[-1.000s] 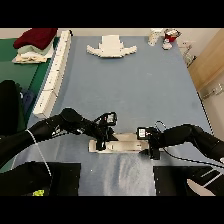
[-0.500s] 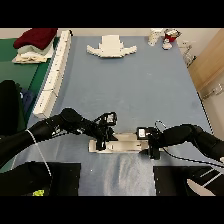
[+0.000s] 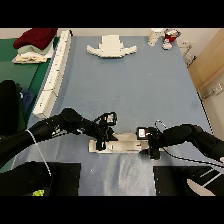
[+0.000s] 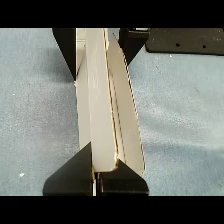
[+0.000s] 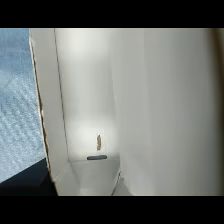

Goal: Fold the box.

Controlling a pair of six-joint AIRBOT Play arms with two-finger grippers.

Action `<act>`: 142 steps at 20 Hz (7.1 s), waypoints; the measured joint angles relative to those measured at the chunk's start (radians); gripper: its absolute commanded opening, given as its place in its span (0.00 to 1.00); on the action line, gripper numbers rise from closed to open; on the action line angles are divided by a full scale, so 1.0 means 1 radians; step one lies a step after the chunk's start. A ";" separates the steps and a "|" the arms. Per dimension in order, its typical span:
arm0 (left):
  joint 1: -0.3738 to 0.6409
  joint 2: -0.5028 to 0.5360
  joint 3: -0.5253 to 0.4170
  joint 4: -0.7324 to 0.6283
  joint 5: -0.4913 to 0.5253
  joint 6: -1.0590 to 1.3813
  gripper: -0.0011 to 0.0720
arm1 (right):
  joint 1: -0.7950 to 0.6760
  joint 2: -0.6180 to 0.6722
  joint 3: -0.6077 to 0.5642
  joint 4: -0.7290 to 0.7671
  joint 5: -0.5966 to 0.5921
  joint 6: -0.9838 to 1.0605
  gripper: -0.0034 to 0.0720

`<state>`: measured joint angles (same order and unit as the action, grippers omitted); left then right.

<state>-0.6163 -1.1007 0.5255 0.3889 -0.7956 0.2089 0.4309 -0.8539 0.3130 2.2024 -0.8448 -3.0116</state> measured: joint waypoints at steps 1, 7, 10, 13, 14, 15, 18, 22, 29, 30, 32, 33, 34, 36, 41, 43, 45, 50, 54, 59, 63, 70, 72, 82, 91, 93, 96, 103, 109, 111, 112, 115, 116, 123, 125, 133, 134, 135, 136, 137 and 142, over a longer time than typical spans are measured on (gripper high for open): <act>0.000 0.000 0.000 0.000 0.001 0.000 0.03 | 0.000 0.000 0.000 0.000 0.000 0.000 0.72; -0.002 0.000 0.000 0.000 0.005 0.002 0.04 | 0.000 0.000 0.000 0.000 0.001 0.000 0.72; -0.001 0.000 0.000 0.000 0.008 0.001 0.25 | 0.000 0.000 0.000 0.000 0.002 0.000 0.72; 0.001 0.000 0.000 0.005 0.019 -0.004 0.56 | -0.001 0.000 0.001 0.003 0.018 0.003 0.72; -0.002 0.001 0.000 0.005 0.008 -0.008 0.56 | 0.000 0.000 0.001 0.003 0.015 0.003 0.72; -0.001 0.000 -0.001 0.018 0.013 -0.023 0.56 | -0.001 0.000 0.001 0.003 0.007 0.002 0.72; -0.001 0.022 0.000 0.048 0.011 -0.128 0.91 | -0.001 0.000 0.001 0.002 0.007 0.002 0.72; 0.018 0.116 0.000 0.235 -0.013 -0.453 0.55 | -0.001 0.000 0.001 0.001 0.003 0.001 0.72; 0.045 0.268 -0.003 0.412 -0.218 -0.967 0.03 | -0.001 0.000 0.001 0.001 0.002 0.000 0.72; 0.026 0.267 -0.004 0.373 -0.226 -1.017 0.03 | -0.001 0.000 0.001 0.000 0.002 0.000 0.72; -0.024 0.244 -0.005 0.270 -0.205 -1.086 0.03 | -0.001 0.000 0.001 0.000 0.002 0.000 0.72; -0.047 0.226 -0.002 0.211 -0.180 -1.105 0.03 | -0.001 0.000 0.001 0.000 0.002 0.000 0.72; -0.064 0.201 0.008 0.158 -0.153 -1.121 0.03 | -0.001 0.000 0.001 0.000 0.002 0.000 0.72; -0.066 0.142 0.045 0.084 -0.109 -1.144 0.03 | -0.001 0.000 0.001 0.000 0.002 0.000 0.72; 0.021 -0.034 0.185 -0.007 -0.082 -1.171 0.03 | -0.001 0.000 0.001 0.000 0.002 0.000 0.72; 0.048 -0.108 0.220 -0.019 -0.078 -1.182 0.03 | -0.001 0.000 0.001 0.000 0.002 0.000 0.72; 0.063 -0.182 0.240 -0.028 -0.076 -1.199 0.03 | -0.001 0.000 0.001 0.001 0.002 0.000 0.72; 0.076 -0.309 0.256 -0.052 -0.090 -1.223 0.03 | -0.001 0.000 0.001 0.001 0.002 0.000 0.72; 0.078 -0.338 0.261 -0.058 -0.097 -1.224 0.03 | -0.001 0.000 0.002 0.001 0.002 0.000 0.72; 0.084 -0.278 0.275 -0.039 -0.144 -1.154 0.03 | -0.001 0.000 0.002 0.001 0.002 0.000 0.72; 0.072 -0.090 0.270 0.104 -0.158 -1.121 0.03 | -0.001 0.000 0.002 0.001 0.002 0.000 0.72; -0.097 0.264 0.159 0.465 -0.135 -1.096 0.03 | -0.001 0.000 0.001 0.000 0.002 0.000 0.72; -0.119 0.324 0.106 0.521 -0.128 -1.083 0.05 | -0.001 0.000 0.001 0.000 0.002 0.000 0.72; -0.079 0.356 -0.126 0.464 0.038 -0.531 0.98 | -0.001 0.000 0.001 0.000 0.002 0.000 0.72; -0.085 0.214 -0.152 0.211 0.150 -0.204 0.49 | -0.001 0.000 0.001 0.000 0.002 0.000 0.72; -0.099 0.193 -0.153 0.162 0.158 -0.154 0.30 | -0.001 0.000 0.001 0.000 0.002 0.000 0.72; -0.115 0.157 -0.152 0.101 0.190 -0.098 0.16 | -0.001 0.000 0.001 0.000 0.001 0.000 0.72; -0.153 0.127 -0.150 0.051 0.257 -0.046 0.16 | -0.001 0.000 0.001 0.000 0.001 0.000 0.72; -0.178 0.105 -0.150 -0.017 0.278 -0.020 0.68 | -0.001 0.000 0.001 0.000 0.000 0.000 0.72; -0.180 0.101 -0.150 -0.025 0.282 -0.018 0.68 | -0.001 0.000 0.001 0.000 0.000 -0.001 0.72; -0.181 0.100 -0.150 -0.027 0.282 -0.017 0.67 | -0.001 0.000 0.001 0.000 0.000 -0.001 0.72; -0.181 0.098 -0.150 -0.024 0.283 -0.018 0.03 | -0.001 0.000 0.001 0.000 0.001 0.000 0.72; -0.182 0.098 -0.150 -0.014 0.283 -0.026 0.03 | -0.001 0.000 0.001 0.000 0.003 0.000 0.72; -0.181 0.189 -0.150 0.243 0.235 -0.441 0.03 | -0.001 0.000 0.001 0.001 0.003 0.000 0.72; -0.180 0.258 -0.150 0.328 0.195 -0.626 0.03 | -0.001 0.000 0.001 0.001 0.003 0.000 0.72; -0.066 0.552 -0.150 0.723 0.052 -1.540 0.03 | -0.001 0.000 0.001 0.001 0.003 0.000 0.72; -0.021 0.580 -0.150 0.778 0.022 -1.652 0.03 | -0.001 0.000 0.001 0.001 0.003 0.000 0.72; 0.026 0.599 -0.150 0.818 -0.011 -1.740 0.03 | -0.001 0.000 0.001 0.001 0.003 0.000 0.72; 0.077 0.613 -0.151 0.850 -0.053 -1.814 0.03 | -0.001 0.000 0.001 0.001 0.003 0.000 0.72; 0.121 0.618 -0.155 0.864 -0.090 -1.863 0.03 | -0.001 0.000 0.001 0.001 0.002 0.000 0.72; 0.206 0.575 -0.228 0.722 -0.119 -1.903 0.03 | -0.001 0.000 0.001 0.001 0.002 0.000 0.72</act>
<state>-0.4099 -0.5262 0.2977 1.1107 -0.9142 -1.6943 0.4301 -0.8536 0.3141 2.2032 -0.8425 -3.0112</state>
